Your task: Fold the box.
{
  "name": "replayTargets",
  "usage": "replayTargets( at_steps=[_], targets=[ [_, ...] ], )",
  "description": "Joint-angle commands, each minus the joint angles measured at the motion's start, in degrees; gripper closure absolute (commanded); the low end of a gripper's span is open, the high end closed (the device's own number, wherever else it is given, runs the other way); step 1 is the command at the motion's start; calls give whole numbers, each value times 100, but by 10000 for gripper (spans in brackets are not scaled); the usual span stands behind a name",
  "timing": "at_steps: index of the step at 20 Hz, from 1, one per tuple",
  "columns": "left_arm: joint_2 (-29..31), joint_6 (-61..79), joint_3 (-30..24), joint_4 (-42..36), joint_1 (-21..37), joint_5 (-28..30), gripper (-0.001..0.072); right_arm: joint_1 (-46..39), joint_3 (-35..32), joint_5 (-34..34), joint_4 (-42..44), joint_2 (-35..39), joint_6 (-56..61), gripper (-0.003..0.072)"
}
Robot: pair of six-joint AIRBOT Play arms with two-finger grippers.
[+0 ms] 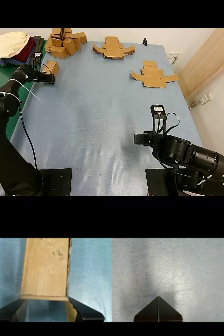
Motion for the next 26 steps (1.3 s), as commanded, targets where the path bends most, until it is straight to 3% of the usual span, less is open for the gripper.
replayTargets(
  at_steps=[1,6,7,8,9,14,17,19,22,26],
  targets=[
    [223,-256,142,17,105,-866,18,-2,4,2,0,-4,0,679],
    [929,-1032,503,15,323,-3064,20,-2,4,2,-46,-4,-4,679],
    [1056,-1259,560,9,341,-3484,90,-2,4,4,-46,-4,-4,679],
    [1167,-1464,616,-9,339,-3899,520,-2,4,7,-46,-4,-2,680],
    [1283,-1394,640,-83,310,-4148,697,-4,4,7,-46,-4,-2,679],
    [2033,-1443,629,-354,-313,-4730,703,-581,68,66,398,-4,-96,679],
    [2830,-1567,114,-304,-1130,-4601,703,-1493,271,402,817,-4,-1121,679],
    [3571,-1803,-695,7,-1744,-4142,703,-2205,568,623,1410,-48,-2133,679],
    [4916,-2079,-2404,291,-2675,-3307,703,-3064,1198,656,2258,-459,-3482,679],
    [6030,-2651,-4214,334,-3696,-2688,702,-3329,1919,656,2868,-1637,-4524,680]
  ],
)
